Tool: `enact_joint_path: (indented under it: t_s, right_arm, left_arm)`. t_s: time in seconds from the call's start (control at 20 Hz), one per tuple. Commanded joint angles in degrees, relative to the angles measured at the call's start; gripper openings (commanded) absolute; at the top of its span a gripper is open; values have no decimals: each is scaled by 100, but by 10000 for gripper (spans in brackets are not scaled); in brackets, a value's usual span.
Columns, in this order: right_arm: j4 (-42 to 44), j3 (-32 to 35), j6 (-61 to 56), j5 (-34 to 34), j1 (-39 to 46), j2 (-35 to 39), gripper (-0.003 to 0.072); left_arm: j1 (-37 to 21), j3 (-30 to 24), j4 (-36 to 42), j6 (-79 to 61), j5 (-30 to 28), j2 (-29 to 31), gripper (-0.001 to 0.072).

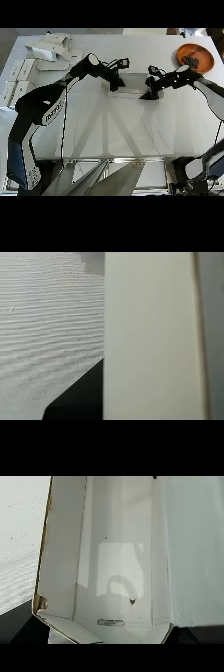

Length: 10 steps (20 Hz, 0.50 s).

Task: Fold the box and place the chain.

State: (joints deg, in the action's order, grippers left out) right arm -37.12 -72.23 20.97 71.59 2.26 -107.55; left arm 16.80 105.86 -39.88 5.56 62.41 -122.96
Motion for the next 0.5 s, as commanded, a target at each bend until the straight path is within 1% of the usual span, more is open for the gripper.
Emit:
enact_joint_path:
  t_s: [0.0, 0.45]
  right_arm:
    - [-26, -7, -2, -52, 0, -15, 662]
    - [-17, -4, 9, 105, 0, -15, 663]
  left_arm:
    - [0, 4, 2, -2, -2, 0, 13]
    - [0, 2, 2, -2, -2, 0, 13]
